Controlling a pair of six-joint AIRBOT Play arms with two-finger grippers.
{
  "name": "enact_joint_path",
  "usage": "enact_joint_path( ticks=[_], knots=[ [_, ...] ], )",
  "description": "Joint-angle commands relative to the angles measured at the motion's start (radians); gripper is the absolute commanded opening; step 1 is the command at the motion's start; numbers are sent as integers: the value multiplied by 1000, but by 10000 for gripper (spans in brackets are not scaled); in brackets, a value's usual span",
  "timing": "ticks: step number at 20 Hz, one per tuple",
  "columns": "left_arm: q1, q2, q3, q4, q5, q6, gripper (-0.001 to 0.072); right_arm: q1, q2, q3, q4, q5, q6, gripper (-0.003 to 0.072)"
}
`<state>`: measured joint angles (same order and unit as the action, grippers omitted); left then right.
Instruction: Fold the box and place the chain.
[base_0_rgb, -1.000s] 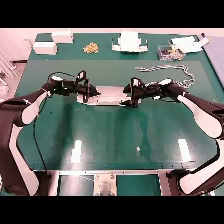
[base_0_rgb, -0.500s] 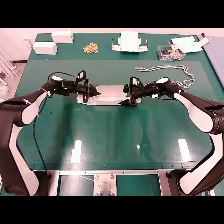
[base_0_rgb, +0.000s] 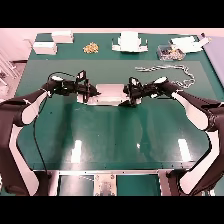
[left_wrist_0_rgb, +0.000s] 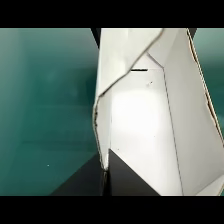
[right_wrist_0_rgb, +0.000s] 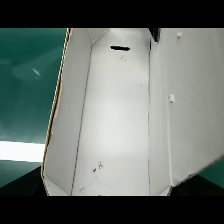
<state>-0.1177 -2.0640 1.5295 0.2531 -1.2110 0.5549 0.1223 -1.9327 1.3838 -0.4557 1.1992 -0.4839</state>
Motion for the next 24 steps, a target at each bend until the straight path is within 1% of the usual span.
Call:
enact_joint_path(
  ticks=[1, 12, 14, 24],
  knots=[
    [1, 0, 0, 0, 0, 0, 19, 2, -9, 21, 0, 10, 5, 671],
    [1, 0, 0, 0, 0, 0, 19, 18, -28, 36, -36, 14, 20, 670],
    [1, 0, 0, 0, 0, 0, 19, 18, -31, 42, -36, 14, 20, 652],
    [1, 0, 0, 0, 0, 0, 19, 19, -36, 48, -50, 15, 20, 648]
  ],
)
